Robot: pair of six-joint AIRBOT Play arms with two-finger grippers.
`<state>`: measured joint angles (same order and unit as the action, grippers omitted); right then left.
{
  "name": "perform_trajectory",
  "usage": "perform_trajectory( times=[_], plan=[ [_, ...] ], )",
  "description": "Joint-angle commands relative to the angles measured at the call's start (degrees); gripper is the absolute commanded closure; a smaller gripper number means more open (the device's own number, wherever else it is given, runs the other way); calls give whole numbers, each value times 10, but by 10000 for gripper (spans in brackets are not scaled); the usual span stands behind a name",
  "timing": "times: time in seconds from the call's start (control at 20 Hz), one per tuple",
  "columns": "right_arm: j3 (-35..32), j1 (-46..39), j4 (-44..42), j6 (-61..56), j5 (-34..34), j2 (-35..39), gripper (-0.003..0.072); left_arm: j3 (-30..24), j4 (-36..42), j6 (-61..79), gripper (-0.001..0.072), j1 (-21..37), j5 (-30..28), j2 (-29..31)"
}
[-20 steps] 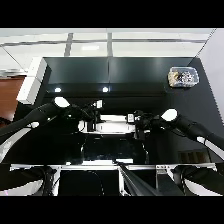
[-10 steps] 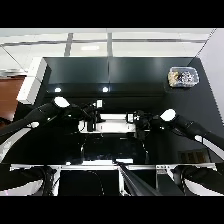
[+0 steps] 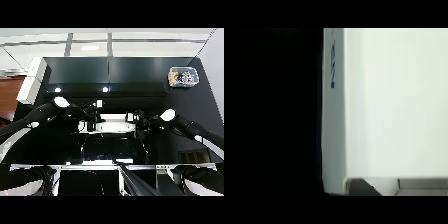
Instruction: Fold the box and place the chain.
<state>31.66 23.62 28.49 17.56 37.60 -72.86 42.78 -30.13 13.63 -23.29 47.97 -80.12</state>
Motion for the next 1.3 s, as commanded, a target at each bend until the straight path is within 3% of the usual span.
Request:
perform_trajectory(
  times=[0.0, 1.15, 1.2, 1.25],
  plan=[
    [0, 1, 1, -2, -4, 0, -26, 0, 0, 0, 685, 0, 0, 0],
    [7, 9, 21, -30, -10, -7, -25, 0, 0, 0, 685, 0, 0, 0],
    [7, 9, 21, -30, -10, -7, -17, 0, 0, 0, 685, 0, 0, 0],
    [7, 9, 21, -30, -10, -7, 89, 0, 0, 0, 685, 0, 0, 0]
  ],
)
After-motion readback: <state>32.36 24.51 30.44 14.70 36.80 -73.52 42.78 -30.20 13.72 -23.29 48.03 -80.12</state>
